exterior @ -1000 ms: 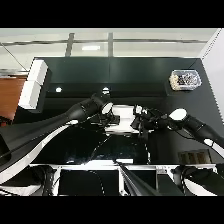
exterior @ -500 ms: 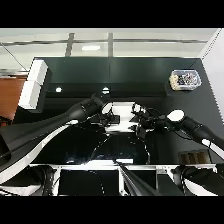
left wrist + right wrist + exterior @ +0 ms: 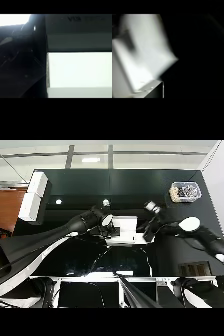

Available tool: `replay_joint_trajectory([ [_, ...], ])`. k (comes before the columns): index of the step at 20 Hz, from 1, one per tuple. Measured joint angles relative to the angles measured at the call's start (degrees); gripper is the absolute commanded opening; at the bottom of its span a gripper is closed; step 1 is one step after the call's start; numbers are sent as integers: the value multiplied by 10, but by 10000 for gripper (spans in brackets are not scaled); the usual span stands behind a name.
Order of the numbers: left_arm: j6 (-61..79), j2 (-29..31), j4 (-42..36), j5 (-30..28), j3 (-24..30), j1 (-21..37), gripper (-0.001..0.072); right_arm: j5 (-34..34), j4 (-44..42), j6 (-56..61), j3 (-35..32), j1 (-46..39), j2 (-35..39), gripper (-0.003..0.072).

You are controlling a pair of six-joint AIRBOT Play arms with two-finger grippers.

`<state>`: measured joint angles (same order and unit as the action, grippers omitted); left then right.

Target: Fold the box and place the chain.

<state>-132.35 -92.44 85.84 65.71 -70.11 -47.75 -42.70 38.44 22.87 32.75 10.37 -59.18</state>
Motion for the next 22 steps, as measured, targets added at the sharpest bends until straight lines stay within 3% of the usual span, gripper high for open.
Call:
replay_joint_trajectory([
  [4, 0, 0, 1, -4, 0, 0, 31, -34, 86, 257, 4, -170, 35, 14],
  [8, 0, 0, 2, -5, 0, 0, 31, -73, 105, 407, -41, -252, 26, 13],
  [12, -1, 0, 2, -6, 0, 0, 31, -123, 57, 438, -71, -219, -34, 14],
  [17, -1, 0, 2, -6, 0, 0, 31, -148, -34, 388, -63, -134, -97, 17],
  [18, -1, 0, 2, -6, 0, 0, 31, -154, -42, 380, -53, -126, -101, 131],
  [19, -1, 0, 2, -5, 0, 0, 31, -164, -48, 371, -41, -120, -105, 472],
  [20, -1, 0, 2, -5, 0, 0, 31, -177, -53, 363, -27, -115, -108, 619],
  [22, -1, 0, 2, -5, 0, 0, 31, -209, -57, 350, 1, -110, -111, 618],
])
